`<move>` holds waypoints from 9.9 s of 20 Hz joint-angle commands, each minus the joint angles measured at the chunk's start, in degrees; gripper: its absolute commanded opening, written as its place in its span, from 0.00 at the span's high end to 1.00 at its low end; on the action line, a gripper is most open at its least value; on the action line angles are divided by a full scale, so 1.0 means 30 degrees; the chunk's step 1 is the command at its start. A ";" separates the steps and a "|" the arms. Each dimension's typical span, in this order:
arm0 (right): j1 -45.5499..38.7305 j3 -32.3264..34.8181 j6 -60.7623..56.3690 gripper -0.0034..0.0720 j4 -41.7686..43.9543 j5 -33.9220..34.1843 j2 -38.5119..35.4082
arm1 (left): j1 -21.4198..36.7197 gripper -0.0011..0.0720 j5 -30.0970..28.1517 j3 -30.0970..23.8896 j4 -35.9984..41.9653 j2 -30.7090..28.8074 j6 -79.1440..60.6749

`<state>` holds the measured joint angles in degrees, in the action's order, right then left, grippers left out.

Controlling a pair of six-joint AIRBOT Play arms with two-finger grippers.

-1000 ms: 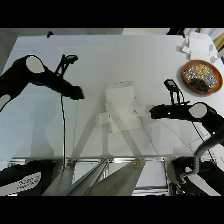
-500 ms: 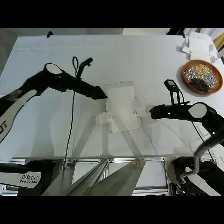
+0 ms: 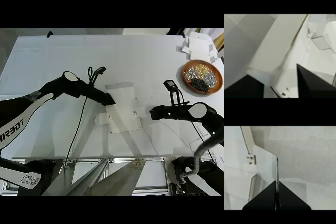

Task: Fold the box and place the chain.

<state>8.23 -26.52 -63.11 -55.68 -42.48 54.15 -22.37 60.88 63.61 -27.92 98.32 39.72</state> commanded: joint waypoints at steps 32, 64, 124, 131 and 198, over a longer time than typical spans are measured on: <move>0.0007 -0.0736 0.0503 0.69 -0.0284 -0.9697 -1.1781 | -0.3082 0.99 0.4517 -0.0102 -0.6003 -0.7308 -0.6244; 0.0007 -0.0656 0.0554 0.69 -0.0860 -0.7606 -1.2014 | -0.3308 0.98 -0.4597 -0.4932 -0.0889 -0.3665 -1.6225; 0.9049 0.2535 1.4498 0.02 -0.3279 0.5960 -0.1821 | -0.3315 0.97 -0.4634 -0.4932 -0.0903 -0.3541 -1.6218; 0.6798 0.2470 1.4732 0.03 -0.1333 0.4874 -0.1814 | -0.3315 0.97 -0.4634 -0.4932 -0.0903 -0.3541 -1.6225; 0.1027 -0.0393 2.8261 0.26 0.7701 -0.2091 0.6557 | -0.3322 0.97 -0.4634 -0.4932 -0.0860 -0.3541 -1.6218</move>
<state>11.38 -27.73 21.50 -32.38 -49.74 73.78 -32.34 47.00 48.75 -30.48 87.72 -8.93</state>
